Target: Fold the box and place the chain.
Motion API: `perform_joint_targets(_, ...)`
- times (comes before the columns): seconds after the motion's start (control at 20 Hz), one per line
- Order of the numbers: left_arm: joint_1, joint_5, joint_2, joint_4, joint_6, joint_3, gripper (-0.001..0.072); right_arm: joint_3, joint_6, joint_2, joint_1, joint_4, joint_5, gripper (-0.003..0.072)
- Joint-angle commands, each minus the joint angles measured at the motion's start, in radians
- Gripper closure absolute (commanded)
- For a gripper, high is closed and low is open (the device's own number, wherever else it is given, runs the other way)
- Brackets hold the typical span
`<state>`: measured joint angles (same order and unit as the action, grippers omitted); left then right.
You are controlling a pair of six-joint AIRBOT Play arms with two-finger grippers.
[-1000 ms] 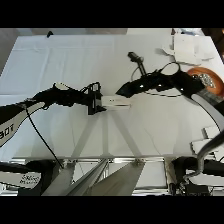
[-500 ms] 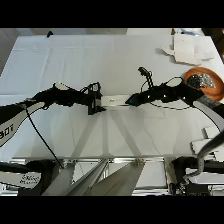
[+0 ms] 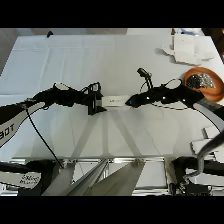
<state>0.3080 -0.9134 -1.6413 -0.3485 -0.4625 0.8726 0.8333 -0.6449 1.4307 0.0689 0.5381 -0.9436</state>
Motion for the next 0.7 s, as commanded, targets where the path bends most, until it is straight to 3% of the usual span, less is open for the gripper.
perform_joint_targets(0.0, -0.001, 0.004, 0.0, -0.004, -0.003, 0.0, 0.0554, 0.002, -0.001, -0.1, 0.0, -0.053, 0.006, 0.0674)
perform_joint_targets(0.15, -0.001, 0.004, 0.0, -0.004, -0.003, 0.0, 0.0554, 0.032, -0.001, -0.19, 0.0, -0.116, -0.013, 0.0673)
perform_joint_targets(0.3, -0.001, 0.004, 0.0, -0.004, -0.003, 0.0, 0.0554, 0.125, -0.036, -0.272, -0.011, -0.063, -0.04, 0.0672)
perform_joint_targets(0.65, -0.001, 0.004, 0.0, -0.004, -0.003, 0.0, 0.0554, 0.294, -0.285, -0.465, -0.221, 0.438, -0.051, 0.0672)
